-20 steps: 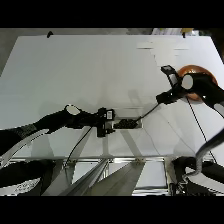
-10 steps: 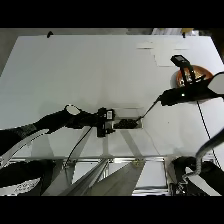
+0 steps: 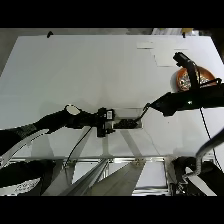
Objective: Fold the box and place the chain.
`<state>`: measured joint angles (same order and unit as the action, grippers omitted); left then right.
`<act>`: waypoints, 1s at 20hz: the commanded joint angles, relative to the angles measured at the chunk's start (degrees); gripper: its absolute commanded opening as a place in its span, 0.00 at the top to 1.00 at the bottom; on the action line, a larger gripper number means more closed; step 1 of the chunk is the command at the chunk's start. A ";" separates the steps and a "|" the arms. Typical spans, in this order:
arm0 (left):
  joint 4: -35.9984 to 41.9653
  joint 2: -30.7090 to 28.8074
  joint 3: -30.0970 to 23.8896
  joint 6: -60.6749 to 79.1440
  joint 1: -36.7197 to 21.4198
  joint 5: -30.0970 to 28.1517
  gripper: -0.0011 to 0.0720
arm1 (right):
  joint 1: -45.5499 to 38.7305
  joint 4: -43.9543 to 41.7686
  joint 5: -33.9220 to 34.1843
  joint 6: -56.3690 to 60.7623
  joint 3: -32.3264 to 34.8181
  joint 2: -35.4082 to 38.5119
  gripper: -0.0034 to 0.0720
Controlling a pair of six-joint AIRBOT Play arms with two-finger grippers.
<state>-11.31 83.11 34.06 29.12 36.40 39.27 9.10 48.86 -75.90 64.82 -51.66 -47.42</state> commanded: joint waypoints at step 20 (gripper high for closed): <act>-0.02 -0.04 0.00 0.02 0.02 -0.02 0.85 | 25.03 9.25 17.27 -1.92 0.37 -19.26 0.86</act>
<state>-11.31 83.11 34.06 29.12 36.40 39.27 32.42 57.52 -60.82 63.02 -51.31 -65.19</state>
